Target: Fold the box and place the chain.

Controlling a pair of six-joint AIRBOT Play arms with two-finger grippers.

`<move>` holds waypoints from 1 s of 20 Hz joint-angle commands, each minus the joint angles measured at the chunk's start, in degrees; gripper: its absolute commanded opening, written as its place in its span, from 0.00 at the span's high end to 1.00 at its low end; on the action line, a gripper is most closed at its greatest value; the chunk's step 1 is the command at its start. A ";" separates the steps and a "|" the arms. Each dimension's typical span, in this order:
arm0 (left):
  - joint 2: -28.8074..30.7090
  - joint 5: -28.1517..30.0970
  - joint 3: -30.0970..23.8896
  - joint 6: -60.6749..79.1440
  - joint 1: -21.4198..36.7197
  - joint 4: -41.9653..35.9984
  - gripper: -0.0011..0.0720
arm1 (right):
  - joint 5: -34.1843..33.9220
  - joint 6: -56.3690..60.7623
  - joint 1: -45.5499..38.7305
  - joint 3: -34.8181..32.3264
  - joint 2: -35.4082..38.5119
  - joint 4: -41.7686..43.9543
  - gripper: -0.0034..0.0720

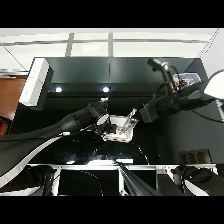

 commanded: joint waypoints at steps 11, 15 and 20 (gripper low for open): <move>-0.04 0.02 -0.04 0.02 0.02 0.00 0.95 | -16.70 5.18 7.41 -13.94 -4.66 -0.15 0.94; -0.04 0.02 -0.04 0.02 0.04 0.02 0.95 | -17.84 7.13 7.65 -14.10 -4.74 -1.09 0.68; -0.04 0.02 -0.04 0.02 0.02 0.00 0.95 | -8.02 7.06 0.72 -14.01 -1.70 -4.92 0.68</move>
